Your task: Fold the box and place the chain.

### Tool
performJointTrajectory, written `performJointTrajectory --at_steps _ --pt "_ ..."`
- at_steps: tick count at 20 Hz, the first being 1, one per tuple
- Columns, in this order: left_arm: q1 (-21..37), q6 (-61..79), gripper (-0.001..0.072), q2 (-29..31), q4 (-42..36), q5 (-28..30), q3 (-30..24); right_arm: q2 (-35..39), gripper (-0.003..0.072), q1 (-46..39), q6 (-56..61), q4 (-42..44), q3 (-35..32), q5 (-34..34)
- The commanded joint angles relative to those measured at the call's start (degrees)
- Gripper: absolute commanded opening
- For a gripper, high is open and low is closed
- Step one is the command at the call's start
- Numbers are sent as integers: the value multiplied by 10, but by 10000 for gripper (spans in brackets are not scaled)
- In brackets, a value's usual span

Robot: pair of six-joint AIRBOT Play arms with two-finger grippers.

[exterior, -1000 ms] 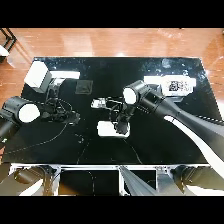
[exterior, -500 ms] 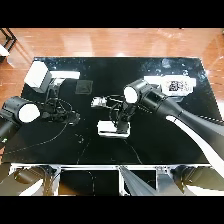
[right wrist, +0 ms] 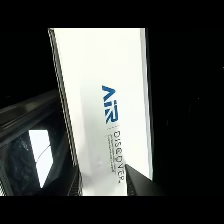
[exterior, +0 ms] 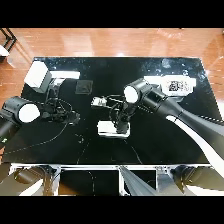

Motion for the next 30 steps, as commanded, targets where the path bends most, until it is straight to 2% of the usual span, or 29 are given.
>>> performJointTrajectory --at_steps 1,13,19,22,26,28,30 --pt "0 0 565 0 0 -2 0 0 305 0 1 9 -1 2" --pt "0 0 565 0 0 -4 0 -15 305 4 7 17 -2 -1" --pt "0 0 565 0 0 -4 0 36 306 -16 52 11 -2 6" --pt "0 0 565 0 0 -4 0 62 306 -49 102 11 -2 48" --pt "0 0 565 0 0 -4 0 79 301 -127 196 12 -4 177" --pt "0 0 565 0 0 -4 0 91 16 -169 213 39 -27 172" --pt "0 0 565 0 0 -4 0 98 21 -201 214 132 -66 117"
